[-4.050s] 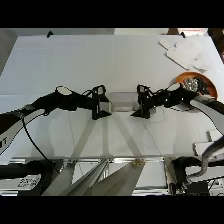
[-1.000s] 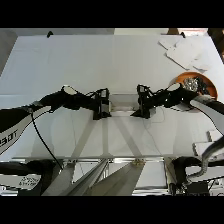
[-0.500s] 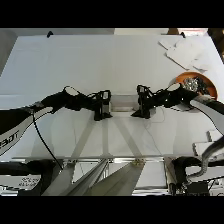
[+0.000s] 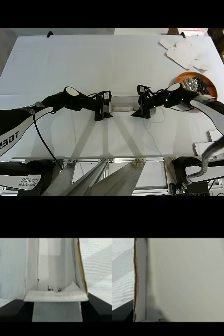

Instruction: Fold the box and place the chain.

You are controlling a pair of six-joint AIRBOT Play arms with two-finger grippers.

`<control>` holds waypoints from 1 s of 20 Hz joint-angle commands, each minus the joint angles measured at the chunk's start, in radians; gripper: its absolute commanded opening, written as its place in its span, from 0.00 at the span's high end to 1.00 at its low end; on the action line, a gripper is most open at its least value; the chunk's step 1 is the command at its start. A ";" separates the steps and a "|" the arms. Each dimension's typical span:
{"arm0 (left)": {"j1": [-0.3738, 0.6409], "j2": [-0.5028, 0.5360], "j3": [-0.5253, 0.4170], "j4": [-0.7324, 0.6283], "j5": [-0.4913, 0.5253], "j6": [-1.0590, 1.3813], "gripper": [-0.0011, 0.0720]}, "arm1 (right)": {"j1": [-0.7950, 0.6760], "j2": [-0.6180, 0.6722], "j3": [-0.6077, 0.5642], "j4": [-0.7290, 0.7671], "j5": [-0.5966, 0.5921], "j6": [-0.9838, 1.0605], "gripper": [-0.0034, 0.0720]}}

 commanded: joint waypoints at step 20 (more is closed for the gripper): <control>-0.001 0.000 0.001 0.000 0.000 0.000 0.77 | 0.000 0.000 0.000 0.016 -0.007 0.002 0.27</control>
